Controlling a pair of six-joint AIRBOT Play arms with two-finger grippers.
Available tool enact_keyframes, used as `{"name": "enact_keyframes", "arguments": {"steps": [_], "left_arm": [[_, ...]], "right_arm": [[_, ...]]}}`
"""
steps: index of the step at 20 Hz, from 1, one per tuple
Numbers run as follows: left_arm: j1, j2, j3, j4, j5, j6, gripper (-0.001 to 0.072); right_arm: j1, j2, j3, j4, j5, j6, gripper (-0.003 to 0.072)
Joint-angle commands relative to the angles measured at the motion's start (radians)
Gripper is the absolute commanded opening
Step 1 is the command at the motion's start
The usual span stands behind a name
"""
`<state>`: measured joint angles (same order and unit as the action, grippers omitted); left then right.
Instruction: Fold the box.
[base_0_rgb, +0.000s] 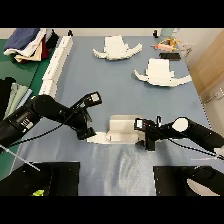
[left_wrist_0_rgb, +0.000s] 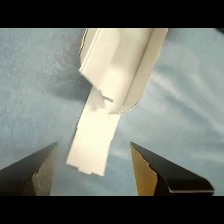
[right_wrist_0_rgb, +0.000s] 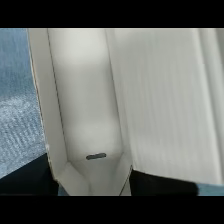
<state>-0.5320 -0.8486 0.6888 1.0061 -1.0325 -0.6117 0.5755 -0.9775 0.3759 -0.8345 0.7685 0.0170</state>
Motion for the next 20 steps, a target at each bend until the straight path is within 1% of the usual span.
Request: {"name": "enact_keyframes", "arguments": {"steps": [1, 3, 5, 9, 12, 13, 14, 15, 16, 17, 18, 19, 20], "left_arm": [[0.069, 0.001, -0.114, -0.018, 0.049, 0.297, 0.0695], [0.061, 0.000, -0.174, -0.073, 0.110, 0.412, 0.0695], [0.029, -0.011, -0.217, -0.185, 0.203, 0.521, 0.0696], [-0.046, -0.100, -0.225, -0.359, 0.243, 0.694, 0.0694], [-0.074, -0.176, -0.220, -0.431, 0.354, 0.713, 0.0683], [-0.077, -0.194, -0.216, -0.441, 0.372, 0.725, 0.0575], [-0.079, -0.206, -0.210, -0.447, 0.367, 0.736, 0.0490], [-0.087, -0.213, -0.203, -0.455, 0.359, 0.736, 0.0459], [-0.098, -0.217, -0.199, -0.465, 0.358, 0.740, 0.0458], [-0.107, -0.217, -0.198, -0.475, 0.360, 0.757, 0.0405], [-0.113, -0.217, -0.198, -0.478, 0.360, 0.771, 0.0227], [-0.117, -0.217, -0.198, -0.488, 0.369, 0.781, 0.0172], [-0.123, -0.217, -0.198, -0.499, 0.385, 0.780, 0.0165]], "right_arm": [[0.000, 0.000, 0.001, 0.001, 0.001, 0.001, 0.0518], [0.000, 0.000, 0.001, 0.001, 0.001, 0.001, 0.0518], [0.000, 0.000, 0.001, 0.001, 0.000, 0.001, 0.0518], [0.000, 0.000, 0.001, 0.001, 0.000, 0.001, 0.0518], [0.000, 0.000, 0.001, 0.001, 0.001, 0.001, 0.0518], [0.000, 0.000, 0.001, 0.001, 0.000, 0.001, 0.0518], [0.000, 0.000, 0.001, 0.001, 0.001, 0.001, 0.0518], [0.000, 0.000, 0.001, 0.001, 0.001, 0.001, 0.0518], [0.000, 0.000, 0.001, 0.001, 0.000, 0.001, 0.0518], [0.000, 0.000, 0.001, 0.001, 0.001, 0.001, 0.0519], [0.000, 0.000, 0.001, 0.001, 0.001, 0.001, 0.0518], [0.000, 0.000, 0.001, 0.001, 0.000, 0.001, 0.0518], [0.000, 0.000, 0.001, 0.001, 0.001, 0.001, 0.0518]]}}
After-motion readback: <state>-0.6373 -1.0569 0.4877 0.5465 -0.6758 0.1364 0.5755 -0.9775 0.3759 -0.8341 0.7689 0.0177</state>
